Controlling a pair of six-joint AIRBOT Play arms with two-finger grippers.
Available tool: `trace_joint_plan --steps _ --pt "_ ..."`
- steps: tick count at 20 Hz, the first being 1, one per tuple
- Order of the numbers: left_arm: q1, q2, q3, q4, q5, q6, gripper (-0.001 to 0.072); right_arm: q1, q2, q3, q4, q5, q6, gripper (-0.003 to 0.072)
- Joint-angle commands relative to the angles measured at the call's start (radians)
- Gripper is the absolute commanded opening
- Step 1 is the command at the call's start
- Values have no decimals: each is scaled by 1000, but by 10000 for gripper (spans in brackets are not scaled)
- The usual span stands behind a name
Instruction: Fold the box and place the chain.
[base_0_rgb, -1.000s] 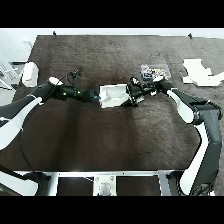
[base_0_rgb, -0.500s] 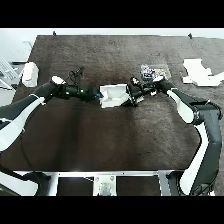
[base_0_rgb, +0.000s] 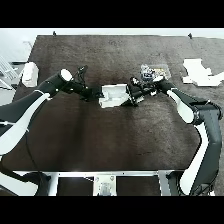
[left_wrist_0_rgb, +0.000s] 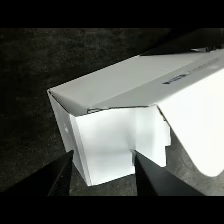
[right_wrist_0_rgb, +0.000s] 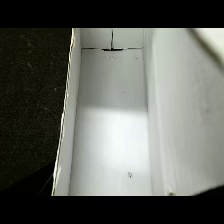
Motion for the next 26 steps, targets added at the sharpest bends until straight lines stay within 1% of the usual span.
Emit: trace_joint_plan --steps 1,8,13,17,19,24,26 --pt "-28 1 28 90 23 -114 448 0 0 0 0 0 0 506" --pt "-69 -1 29 126 99 -175 448 0 0 0 0 0 0 505" --pt "-70 -14 29 145 96 -220 448 0 0 0 0 0 0 505" --pt "-90 -36 40 160 112 -235 448 0 0 0 0 0 0 505" --pt "-95 -59 66 166 92 -249 448 0 0 0 0 0 0 505" --pt "-116 -126 179 249 -3 -332 448 0 0 0 0 0 0 505" --pt "-124 -146 206 273 -29 -355 448 0 0 0 0 0 0 506"
